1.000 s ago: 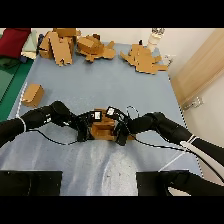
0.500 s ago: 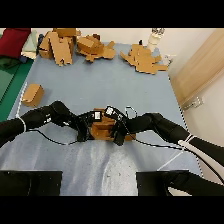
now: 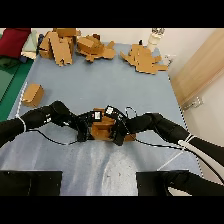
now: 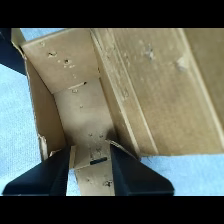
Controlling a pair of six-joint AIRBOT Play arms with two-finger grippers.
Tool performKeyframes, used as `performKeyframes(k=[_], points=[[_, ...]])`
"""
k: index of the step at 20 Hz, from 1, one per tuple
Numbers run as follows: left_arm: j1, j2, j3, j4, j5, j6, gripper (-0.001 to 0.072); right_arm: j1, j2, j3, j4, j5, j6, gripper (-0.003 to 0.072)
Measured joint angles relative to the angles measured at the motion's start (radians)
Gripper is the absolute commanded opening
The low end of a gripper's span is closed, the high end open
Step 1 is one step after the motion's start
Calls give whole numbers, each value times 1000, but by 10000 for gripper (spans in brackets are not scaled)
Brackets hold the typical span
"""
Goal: Fold the box.
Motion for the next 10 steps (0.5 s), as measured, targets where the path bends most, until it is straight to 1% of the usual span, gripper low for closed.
performKeyframes(k=[2, 3, 4, 5, 8, 10], points=[[0, 0, 0, -1, 0, -1, 318, 0, 0, 0, -5, -5, 10, 188], [0, 0, 0, -2, 0, -3, 318, 0, 1, 0, -26, -8, 33, 135], [0, 0, 0, -2, 1, -3, 318, -2, 1, 0, -63, -11, 69, 50], [0, 0, 0, -3, 1, -3, 318, -8, 1, 0, -114, -23, 119, 12], [0, 0, 0, -3, 1, -3, 318, -37, 21, 0, -240, -43, 275, 6], [0, 0, 0, -3, 0, -3, 318, -64, 58, 0, -286, -64, 365, 6]])
